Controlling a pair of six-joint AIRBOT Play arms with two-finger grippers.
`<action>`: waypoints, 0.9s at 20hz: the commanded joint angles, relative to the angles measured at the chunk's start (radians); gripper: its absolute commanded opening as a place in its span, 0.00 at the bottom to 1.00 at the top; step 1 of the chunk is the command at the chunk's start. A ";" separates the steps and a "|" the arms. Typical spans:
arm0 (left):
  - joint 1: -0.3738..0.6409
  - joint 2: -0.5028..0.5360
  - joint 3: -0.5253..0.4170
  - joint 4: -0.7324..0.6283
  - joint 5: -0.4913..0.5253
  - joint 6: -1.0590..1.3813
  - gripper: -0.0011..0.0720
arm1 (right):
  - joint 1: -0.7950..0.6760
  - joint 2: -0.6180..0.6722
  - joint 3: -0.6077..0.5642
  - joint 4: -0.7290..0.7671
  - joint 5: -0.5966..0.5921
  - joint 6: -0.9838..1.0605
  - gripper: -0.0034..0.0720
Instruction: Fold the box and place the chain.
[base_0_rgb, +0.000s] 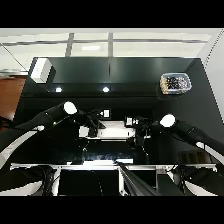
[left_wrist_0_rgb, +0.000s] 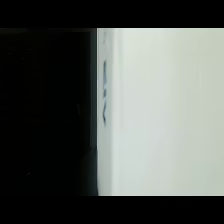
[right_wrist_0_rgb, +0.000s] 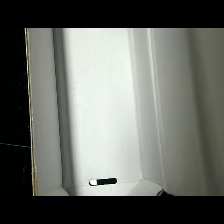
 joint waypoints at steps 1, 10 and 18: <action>0.000 0.000 0.000 0.000 -0.001 0.000 0.06 | 0.004 0.000 0.001 0.001 -0.010 0.000 0.80; -0.001 0.000 0.000 -0.004 -0.042 -0.001 0.12 | 0.004 0.000 0.001 -0.021 -0.013 0.000 0.68; 0.002 0.038 0.000 0.017 -0.094 -0.058 0.69 | 0.003 0.000 0.001 -0.021 -0.013 0.000 0.68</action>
